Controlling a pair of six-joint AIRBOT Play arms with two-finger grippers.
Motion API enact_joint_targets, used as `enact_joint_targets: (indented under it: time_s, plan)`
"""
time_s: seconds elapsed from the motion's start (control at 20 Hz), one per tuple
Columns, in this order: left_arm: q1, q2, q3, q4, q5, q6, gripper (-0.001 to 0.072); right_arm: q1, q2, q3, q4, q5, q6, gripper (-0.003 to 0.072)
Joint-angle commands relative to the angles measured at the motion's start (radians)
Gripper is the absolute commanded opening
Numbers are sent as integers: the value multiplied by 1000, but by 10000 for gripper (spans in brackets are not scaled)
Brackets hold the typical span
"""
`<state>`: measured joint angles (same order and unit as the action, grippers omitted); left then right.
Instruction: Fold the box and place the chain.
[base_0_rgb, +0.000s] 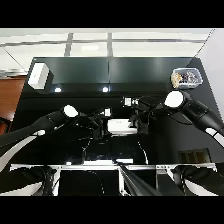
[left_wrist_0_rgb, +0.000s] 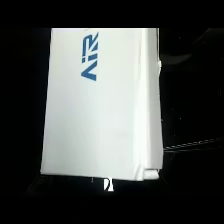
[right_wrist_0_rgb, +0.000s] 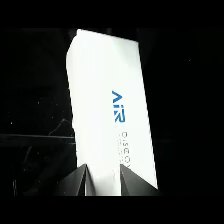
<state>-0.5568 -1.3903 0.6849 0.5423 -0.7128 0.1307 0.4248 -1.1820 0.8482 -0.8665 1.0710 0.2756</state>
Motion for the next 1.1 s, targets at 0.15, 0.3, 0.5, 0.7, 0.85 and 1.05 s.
enact_joint_targets:
  time_s: [0.15,0.3,0.5,0.7,0.85,1.05]
  plan:
    - [-1,0,0,0,-1,0,399,1,-1,0,-11,14,0,231]
    - [-1,0,0,0,-1,0,399,1,-1,0,-14,13,0,230]
    - [-1,0,0,0,-2,0,399,1,-1,0,-14,9,0,230]
    - [-1,0,0,0,-2,0,399,1,-1,0,-13,-6,1,229]
    - [-1,0,0,0,-2,0,399,1,-1,0,-13,-10,13,230]
    - [-1,0,0,0,-2,0,399,1,-1,0,-13,-10,27,230]
